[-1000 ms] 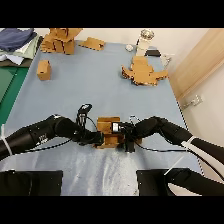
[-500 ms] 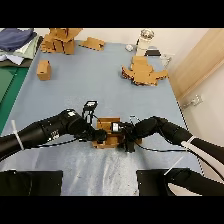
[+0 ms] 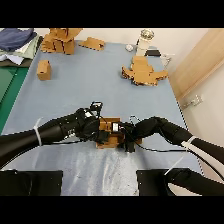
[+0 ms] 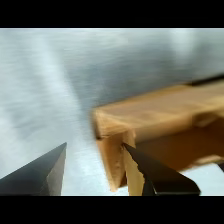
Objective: Fold the box.
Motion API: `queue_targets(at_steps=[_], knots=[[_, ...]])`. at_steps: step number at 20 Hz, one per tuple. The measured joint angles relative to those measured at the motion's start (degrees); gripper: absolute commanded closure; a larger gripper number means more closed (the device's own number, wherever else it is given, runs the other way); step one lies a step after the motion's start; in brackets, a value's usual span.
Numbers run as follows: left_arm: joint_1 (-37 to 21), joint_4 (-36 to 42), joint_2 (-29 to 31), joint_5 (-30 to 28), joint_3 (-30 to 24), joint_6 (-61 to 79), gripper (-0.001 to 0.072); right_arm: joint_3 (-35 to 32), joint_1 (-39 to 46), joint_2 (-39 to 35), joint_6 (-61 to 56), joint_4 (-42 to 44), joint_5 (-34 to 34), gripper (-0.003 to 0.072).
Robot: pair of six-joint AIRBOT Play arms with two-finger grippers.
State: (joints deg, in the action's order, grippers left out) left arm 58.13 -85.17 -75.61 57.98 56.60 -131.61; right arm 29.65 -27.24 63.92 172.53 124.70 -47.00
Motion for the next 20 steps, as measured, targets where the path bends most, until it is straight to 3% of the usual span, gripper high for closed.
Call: queue_targets(at_steps=[7, 13, 14, 16, 18, 20], knots=[[2.36, -0.52, -4.55, 2.82, 5.09, -3.63, 0.0150, 0.00, 0.00, 0.00, 0.02, -0.02, 0.00, 0.0214], [2.91, -0.17, -7.76, 3.78, 6.38, -4.31, 0.0162, 0.00, 0.00, 0.00, 0.02, 0.00, 0.00, 0.0213], [2.95, -0.15, -8.02, 3.93, 6.45, -4.37, 0.0227, 0.00, 0.00, 0.00, 0.02, -0.02, 0.02, 0.0213], [2.95, -0.07, -8.46, 3.91, 6.51, -4.50, 0.0436, 0.00, 0.00, 0.00, 0.02, 0.00, 0.00, 0.0213], [2.95, -0.31, -8.74, 4.76, 6.56, -4.72, 0.0696, 0.00, 0.00, 0.00, 0.02, -0.02, 0.00, 0.0214], [2.89, -0.50, -8.90, 4.59, 6.58, -5.46, 0.0696, -0.02, 0.02, 0.00, -0.17, 0.00, 0.00, 0.0213]])
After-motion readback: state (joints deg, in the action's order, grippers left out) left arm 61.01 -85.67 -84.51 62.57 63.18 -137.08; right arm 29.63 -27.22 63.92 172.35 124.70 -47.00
